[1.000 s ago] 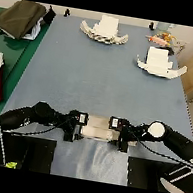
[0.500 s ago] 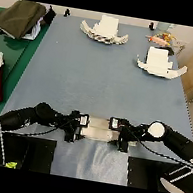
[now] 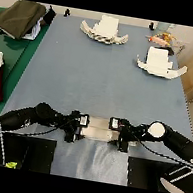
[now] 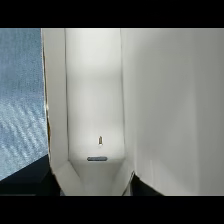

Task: Fold the box.

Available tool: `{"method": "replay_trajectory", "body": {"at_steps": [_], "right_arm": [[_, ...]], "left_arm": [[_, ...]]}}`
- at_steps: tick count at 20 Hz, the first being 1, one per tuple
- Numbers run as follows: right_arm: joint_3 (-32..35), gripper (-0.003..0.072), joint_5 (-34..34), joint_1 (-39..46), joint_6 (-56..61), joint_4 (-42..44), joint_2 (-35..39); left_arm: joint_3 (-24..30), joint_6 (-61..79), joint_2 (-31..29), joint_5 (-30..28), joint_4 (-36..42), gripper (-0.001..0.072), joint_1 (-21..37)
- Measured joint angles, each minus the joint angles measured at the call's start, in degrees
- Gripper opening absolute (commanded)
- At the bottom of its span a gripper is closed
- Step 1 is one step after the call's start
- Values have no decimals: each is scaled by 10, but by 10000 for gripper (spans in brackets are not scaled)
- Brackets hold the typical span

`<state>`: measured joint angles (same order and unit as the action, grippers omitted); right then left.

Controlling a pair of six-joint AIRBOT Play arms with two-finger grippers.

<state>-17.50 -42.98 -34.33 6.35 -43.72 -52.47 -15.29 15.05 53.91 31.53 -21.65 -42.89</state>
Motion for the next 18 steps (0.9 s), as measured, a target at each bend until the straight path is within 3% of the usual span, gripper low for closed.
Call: {"method": "replay_trajectory", "body": {"at_steps": [16, 17, 18], "right_arm": [[0, 487, 0, 0, 0, 0, 0], [0, 503, 0, 0, 0, 0, 0], [0, 606, 0, 0, 0, 0, 0]], "left_arm": [[0, 0, 0, 0, 0, 509, 0], [0, 0, 0, 0, 0, 508, 0], [0, 0, 0, 0, 0, 509, 0]]}}
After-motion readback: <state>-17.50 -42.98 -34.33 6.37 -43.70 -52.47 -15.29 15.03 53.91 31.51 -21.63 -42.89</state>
